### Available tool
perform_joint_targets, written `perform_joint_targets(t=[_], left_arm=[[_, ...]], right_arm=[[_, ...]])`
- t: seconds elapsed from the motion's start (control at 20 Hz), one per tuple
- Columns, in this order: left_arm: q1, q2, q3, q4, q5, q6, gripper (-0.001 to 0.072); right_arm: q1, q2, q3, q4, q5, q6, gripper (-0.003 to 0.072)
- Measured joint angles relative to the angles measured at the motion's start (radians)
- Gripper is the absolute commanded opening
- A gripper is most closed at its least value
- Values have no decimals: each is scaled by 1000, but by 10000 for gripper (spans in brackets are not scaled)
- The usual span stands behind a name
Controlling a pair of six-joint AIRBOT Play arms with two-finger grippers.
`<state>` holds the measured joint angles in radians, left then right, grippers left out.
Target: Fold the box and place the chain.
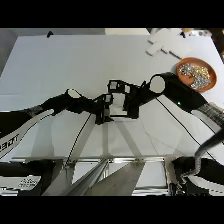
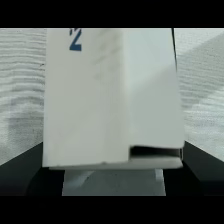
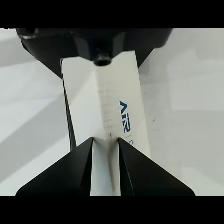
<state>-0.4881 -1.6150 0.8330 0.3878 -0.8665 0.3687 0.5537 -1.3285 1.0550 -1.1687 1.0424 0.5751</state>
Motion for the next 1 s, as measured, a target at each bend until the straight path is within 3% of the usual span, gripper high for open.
perform_joint_targets(t=[0.7, 1.0], left_arm=[[0, 0, 0, 2, 0, 2, 206], [1, 0, 0, 2, -2, -3, 206]], right_arm=[[0, 2, -55, 1, -30, 3, 157], [0, 3, -58, 2, -61, 34, 117]])
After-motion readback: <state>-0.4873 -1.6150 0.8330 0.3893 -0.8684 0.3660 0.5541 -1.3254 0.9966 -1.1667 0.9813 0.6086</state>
